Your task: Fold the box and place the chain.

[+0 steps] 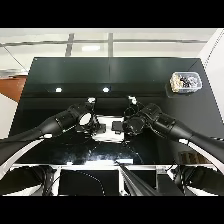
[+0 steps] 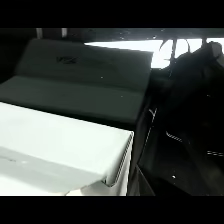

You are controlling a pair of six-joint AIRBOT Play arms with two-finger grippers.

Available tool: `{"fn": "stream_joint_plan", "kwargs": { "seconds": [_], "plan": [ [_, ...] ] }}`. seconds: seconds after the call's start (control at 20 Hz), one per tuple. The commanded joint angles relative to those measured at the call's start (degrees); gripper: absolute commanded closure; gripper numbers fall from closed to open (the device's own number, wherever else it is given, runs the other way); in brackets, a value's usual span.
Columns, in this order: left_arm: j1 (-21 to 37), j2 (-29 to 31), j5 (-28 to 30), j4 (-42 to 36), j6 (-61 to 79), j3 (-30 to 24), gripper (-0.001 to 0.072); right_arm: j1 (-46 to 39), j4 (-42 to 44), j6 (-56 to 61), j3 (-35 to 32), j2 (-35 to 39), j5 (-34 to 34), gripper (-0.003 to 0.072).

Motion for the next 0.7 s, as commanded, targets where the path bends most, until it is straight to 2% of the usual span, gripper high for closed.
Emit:
{"fn": "stream_joint_plan", "kwargs": {
  "seconds": [0.0,0.4,0.65],
  "plan": [
    [0.0,0.0,0.0,0.0,0.0,0.0,0.0683,0.2,-0.3,0.4,0.0,-1.4,0.4,0.0214],
    [0.0,0.0,0.0,0.0,0.0,0.0,0.0682,0.1,-0.9,-4.0,6.4,-1.2,-10.4,0.0205],
    [0.0,0.0,0.0,0.0,0.0,0.0,0.0683,0.0,-4.4,-4.5,6.6,-1.2,-16.3,0.0216]
  ]
}}
